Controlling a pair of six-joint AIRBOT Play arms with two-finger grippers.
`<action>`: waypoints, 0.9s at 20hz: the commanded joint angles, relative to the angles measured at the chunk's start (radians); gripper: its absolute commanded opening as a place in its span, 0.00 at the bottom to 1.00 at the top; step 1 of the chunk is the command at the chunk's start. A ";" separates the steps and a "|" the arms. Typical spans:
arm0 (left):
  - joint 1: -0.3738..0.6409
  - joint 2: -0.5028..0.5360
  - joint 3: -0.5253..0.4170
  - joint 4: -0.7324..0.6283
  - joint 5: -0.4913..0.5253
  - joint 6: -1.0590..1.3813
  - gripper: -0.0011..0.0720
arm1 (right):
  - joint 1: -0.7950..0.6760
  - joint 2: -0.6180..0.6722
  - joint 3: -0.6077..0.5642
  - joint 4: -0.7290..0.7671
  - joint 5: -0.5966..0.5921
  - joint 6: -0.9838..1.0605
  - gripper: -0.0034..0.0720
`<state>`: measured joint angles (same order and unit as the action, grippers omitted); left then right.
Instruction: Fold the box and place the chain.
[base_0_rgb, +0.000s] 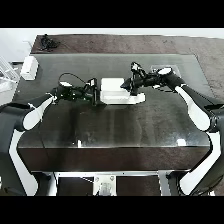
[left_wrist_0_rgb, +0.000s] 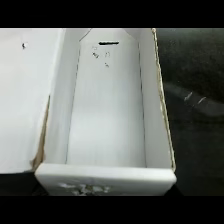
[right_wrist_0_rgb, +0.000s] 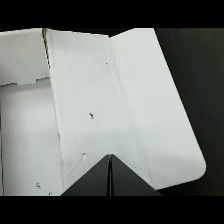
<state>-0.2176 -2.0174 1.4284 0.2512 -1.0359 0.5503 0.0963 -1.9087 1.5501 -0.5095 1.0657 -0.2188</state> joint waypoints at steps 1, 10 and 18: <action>0.000 0.000 0.000 0.002 -0.001 0.000 0.40 | -0.012 0.057 0.011 -0.004 -0.001 0.053 0.04; 0.000 0.000 0.000 0.002 -0.001 0.000 0.40 | -0.101 0.292 -0.270 -0.100 0.020 -0.021 0.87; 0.000 0.000 0.000 0.002 -0.001 0.000 0.40 | -0.081 0.222 -0.283 -0.154 0.023 -0.132 0.87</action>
<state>-0.2176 -2.0174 1.4284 0.2527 -1.0370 0.5507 0.0097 -1.6695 1.2736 -0.6476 1.0843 -0.3119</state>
